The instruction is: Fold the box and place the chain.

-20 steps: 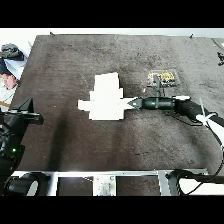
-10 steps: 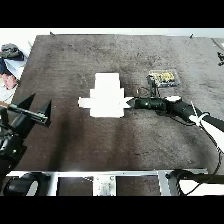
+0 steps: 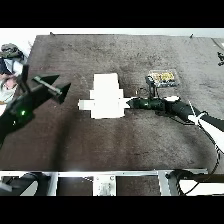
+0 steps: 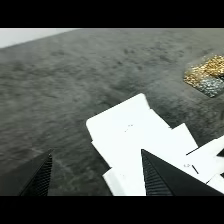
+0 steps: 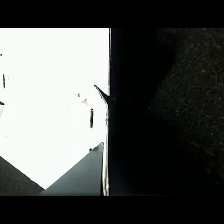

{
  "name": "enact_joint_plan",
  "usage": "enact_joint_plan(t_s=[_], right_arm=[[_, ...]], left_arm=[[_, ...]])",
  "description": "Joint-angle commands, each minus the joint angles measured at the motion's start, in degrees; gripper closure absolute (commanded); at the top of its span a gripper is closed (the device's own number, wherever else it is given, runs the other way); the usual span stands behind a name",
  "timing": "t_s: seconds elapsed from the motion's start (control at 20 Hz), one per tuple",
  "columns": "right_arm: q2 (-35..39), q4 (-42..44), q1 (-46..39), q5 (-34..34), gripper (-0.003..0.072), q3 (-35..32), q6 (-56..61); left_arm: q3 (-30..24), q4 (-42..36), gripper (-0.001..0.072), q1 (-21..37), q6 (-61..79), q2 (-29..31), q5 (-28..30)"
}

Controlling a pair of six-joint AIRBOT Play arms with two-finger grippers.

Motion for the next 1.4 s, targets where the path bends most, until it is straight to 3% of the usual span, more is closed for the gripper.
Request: enact_joint_plan(t_s=[0.0, 0.2, 0.35, 0.6, 0.8, 1.35], right_arm=[[0.0, 0.1, 0.0, 0.0, 0.0676, 0.1, -0.1], [0.0, 3.3, 0.0, -0.1, 0.0675, 0.1, -0.2], [0.0, 3.5, 0.0, -0.1, 0.0675, 0.1, -0.2], [0.0, 3.5, 0.0, -0.3, 0.0675, 0.1, -0.2], [0.0, 3.5, 0.0, 0.0, 0.0675, 0.1, -0.1], [0.0, 3.5, 0.0, 0.0, 0.0675, 0.1, -0.2]], left_arm=[[14.1, 10.6, 0.0117, 0.0, -12.6, -16.3, -10.2], [34.8, 26.8, 0.0117, 0.0, -32.0, -34.6, -24.0], [49.0, 34.7, 0.0117, 0.0, -41.9, -46.1, -33.6], [63.0, 37.8, 0.0115, 0.0, -46.5, -59.4, -41.7], [67.1, 34.8, 0.0116, 0.0, -46.1, -65.1, -46.9], [67.3, 32.6, 0.0117, -3.7, -43.5, -70.4, -46.2]])
